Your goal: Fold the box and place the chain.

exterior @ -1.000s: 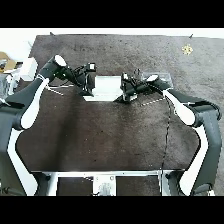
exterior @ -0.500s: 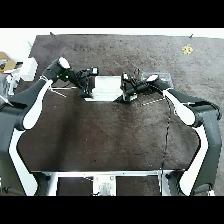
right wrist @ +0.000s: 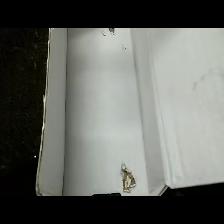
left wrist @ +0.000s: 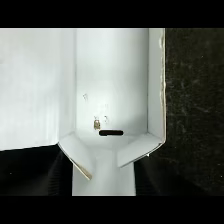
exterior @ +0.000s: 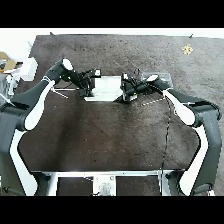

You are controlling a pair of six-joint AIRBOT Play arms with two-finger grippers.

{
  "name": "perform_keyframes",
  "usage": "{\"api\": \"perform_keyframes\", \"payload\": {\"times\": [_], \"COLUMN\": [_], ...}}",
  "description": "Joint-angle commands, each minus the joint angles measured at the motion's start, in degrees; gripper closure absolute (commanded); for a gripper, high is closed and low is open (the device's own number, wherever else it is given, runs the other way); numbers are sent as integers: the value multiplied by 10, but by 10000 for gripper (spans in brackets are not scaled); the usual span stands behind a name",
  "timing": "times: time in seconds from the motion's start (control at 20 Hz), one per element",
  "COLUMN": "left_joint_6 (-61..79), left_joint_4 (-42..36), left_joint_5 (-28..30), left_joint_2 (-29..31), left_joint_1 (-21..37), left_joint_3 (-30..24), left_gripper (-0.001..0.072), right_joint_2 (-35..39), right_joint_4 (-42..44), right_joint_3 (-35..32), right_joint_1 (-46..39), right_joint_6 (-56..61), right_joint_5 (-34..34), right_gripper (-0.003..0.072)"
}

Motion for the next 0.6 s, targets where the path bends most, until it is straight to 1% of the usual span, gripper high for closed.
{"api": "perform_keyframes", "payload": {"times": [0.0, 0.15, 0.35, 0.55], "left_joint_6": [0, 0, 5, 33], "left_joint_4": [-7, -24, -97, -108], "left_joint_5": [-21, -24, -20, 9], "left_joint_2": [0, 0, 0, 0], "left_joint_1": [0, 0, 0, 0], "left_joint_3": [0, 0, -3, -33], "left_gripper": [499, 507, 507, 506], "right_joint_2": [0, 0, 0, 0], "right_joint_4": [0, 0, 0, 0], "right_joint_3": [0, 0, 0, 0], "right_joint_1": [1, 1, 1, 1], "right_joint_6": [0, 0, 0, 0], "right_joint_5": [0, 0, 0, 0], "right_gripper": [189, 190, 189, 190]}}
